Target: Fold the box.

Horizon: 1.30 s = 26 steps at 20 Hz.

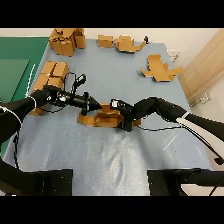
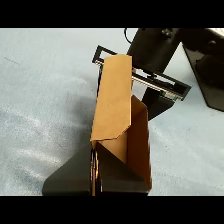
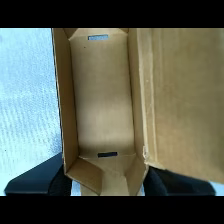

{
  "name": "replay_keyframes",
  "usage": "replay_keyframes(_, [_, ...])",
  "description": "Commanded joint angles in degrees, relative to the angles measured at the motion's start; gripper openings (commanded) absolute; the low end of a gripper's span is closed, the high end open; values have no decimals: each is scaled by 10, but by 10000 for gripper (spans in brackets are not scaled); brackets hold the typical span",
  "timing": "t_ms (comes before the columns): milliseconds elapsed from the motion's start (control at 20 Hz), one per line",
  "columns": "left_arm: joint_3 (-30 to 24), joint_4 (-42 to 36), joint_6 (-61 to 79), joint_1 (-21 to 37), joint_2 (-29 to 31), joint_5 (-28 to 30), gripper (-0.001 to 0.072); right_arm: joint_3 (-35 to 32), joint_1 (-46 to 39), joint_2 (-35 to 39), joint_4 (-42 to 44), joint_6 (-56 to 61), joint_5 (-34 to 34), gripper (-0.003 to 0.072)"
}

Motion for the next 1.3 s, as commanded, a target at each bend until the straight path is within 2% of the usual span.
replay_keyframes(0, [0,1,0,0,0,-3,19,1,0,5,-7,27,14,558])
replay_keyframes(50, [0,1,0,0,0,-5,19,1,0,5,-8,34,14,600])
replay_keyframes(200, [0,1,0,0,0,-5,19,1,0,5,-8,33,17,599])
replay_keyframes(400, [0,1,0,0,0,-5,19,1,0,5,-8,33,18,576])
replay_keyframes(500, [0,1,0,0,0,-5,19,1,0,0,-8,32,17,499])
replay_keyframes(750, [0,1,0,0,0,-5,19,1,0,-22,-6,27,13,499])
replay_keyframes(1250, [1,1,0,0,0,0,19,1,1,-23,-7,13,-2,499])
